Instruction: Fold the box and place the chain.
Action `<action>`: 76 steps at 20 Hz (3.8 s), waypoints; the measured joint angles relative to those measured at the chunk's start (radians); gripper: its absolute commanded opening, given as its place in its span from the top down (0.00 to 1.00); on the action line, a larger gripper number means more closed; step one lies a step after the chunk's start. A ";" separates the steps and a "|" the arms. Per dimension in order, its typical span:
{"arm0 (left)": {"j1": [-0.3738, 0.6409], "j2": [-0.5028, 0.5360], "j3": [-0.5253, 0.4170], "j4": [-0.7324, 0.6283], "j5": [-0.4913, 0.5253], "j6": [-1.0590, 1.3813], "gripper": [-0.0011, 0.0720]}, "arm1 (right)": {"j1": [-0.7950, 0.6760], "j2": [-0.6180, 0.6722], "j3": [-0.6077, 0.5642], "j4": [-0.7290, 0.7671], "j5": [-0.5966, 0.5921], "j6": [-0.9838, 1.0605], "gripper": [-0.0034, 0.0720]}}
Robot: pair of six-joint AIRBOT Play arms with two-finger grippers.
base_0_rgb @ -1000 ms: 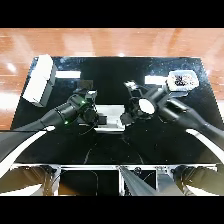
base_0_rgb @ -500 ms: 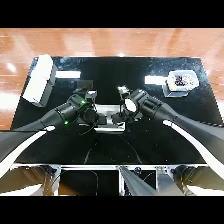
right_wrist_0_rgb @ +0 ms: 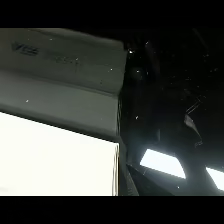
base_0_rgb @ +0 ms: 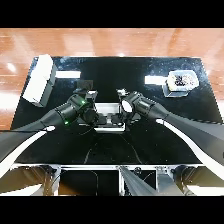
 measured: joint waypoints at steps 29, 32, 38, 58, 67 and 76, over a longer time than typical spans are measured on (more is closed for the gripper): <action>0.000 0.000 0.000 0.000 0.000 0.003 0.96 | 0.001 0.232 0.005 -0.042 0.198 -0.093 0.34; 0.000 0.000 0.000 0.000 -0.004 0.002 0.96 | -0.005 0.343 0.005 -0.082 0.266 -0.114 0.34; 0.000 0.000 0.000 0.000 -0.011 0.002 0.96 | -0.162 0.452 -0.005 -0.366 0.319 -0.098 0.34; 0.000 0.000 0.000 -0.005 0.005 0.000 0.96 | -0.959 -0.199 0.435 -0.165 -0.141 -0.319 0.14; 0.000 0.000 0.000 -0.004 0.005 0.001 0.96 | -0.972 -0.333 0.542 -0.240 -0.098 -0.325 0.14; 0.000 0.000 0.000 -0.003 0.004 0.002 0.96 | -0.974 -0.345 0.553 -0.202 -0.034 -0.357 0.92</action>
